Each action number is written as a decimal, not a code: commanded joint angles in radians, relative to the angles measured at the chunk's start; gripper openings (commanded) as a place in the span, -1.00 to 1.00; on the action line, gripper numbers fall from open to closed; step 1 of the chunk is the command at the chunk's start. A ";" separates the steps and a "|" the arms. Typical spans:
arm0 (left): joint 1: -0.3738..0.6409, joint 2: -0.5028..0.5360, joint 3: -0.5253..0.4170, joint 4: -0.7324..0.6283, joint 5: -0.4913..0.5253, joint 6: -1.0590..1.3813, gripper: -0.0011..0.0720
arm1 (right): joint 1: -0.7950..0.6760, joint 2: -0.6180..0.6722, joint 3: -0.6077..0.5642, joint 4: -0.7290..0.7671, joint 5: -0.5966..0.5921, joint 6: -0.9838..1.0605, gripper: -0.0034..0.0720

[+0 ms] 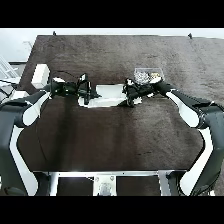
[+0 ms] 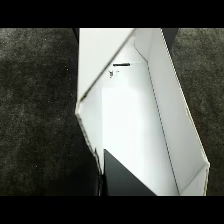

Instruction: Fold the box and place the chain.

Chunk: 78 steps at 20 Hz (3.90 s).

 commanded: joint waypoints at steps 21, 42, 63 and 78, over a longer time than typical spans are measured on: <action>0.000 0.001 0.000 0.000 0.000 0.000 -0.91 | 0.001 0.000 0.001 0.003 -0.002 0.000 0.63; 0.000 0.001 0.000 0.000 0.000 0.000 -0.91 | 0.001 0.000 0.001 0.004 0.007 0.020 0.69; 0.000 0.001 0.000 0.000 0.000 0.000 -0.91 | -0.016 -0.007 0.001 -0.004 0.032 0.105 0.76; 0.000 0.001 0.000 0.000 0.000 0.000 -0.91 | -0.013 -0.016 0.022 -0.005 0.039 0.083 0.76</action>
